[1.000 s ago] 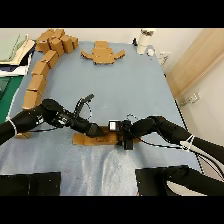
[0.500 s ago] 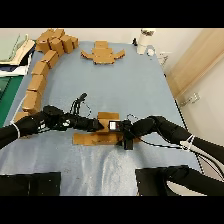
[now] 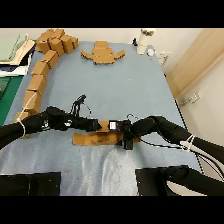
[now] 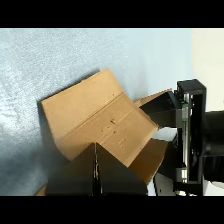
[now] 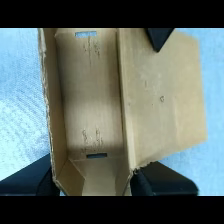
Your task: Fold the box.
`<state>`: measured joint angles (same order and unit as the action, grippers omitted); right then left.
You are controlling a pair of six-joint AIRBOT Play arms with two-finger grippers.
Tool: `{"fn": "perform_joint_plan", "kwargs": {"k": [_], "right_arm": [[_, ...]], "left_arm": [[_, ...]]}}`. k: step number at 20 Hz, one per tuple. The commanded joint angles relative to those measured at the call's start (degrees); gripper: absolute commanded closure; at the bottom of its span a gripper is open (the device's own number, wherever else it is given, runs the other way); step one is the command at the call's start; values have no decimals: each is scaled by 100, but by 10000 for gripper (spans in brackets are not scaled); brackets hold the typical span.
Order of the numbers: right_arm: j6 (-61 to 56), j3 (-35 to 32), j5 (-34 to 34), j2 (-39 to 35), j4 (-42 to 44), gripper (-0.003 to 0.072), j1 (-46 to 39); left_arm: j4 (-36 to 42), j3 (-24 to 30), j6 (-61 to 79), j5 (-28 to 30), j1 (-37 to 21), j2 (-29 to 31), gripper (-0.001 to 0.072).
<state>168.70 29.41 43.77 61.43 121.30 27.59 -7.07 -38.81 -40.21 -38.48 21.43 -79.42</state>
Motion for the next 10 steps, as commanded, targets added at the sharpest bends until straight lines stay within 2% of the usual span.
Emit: {"fn": "perform_joint_plan", "kwargs": {"k": [1,3,5,7,10], "right_arm": [[-2,4,0,4,-2,187,4],[0,4,-9,4,-4,187,4],[0,4,-35,4,-52,187,2],[-2,2,-33,4,-52,187,2],[0,2,-28,4,-52,187,2]], "left_arm": [[-68,-44,11,-162,-87,-22,699],[-59,-118,85,-393,-254,-22,699],[0,-243,417,-874,-577,-22,699],[422,-280,1106,-1746,-1029,2,699],[772,-280,2367,-3624,-1823,20,699]]}}
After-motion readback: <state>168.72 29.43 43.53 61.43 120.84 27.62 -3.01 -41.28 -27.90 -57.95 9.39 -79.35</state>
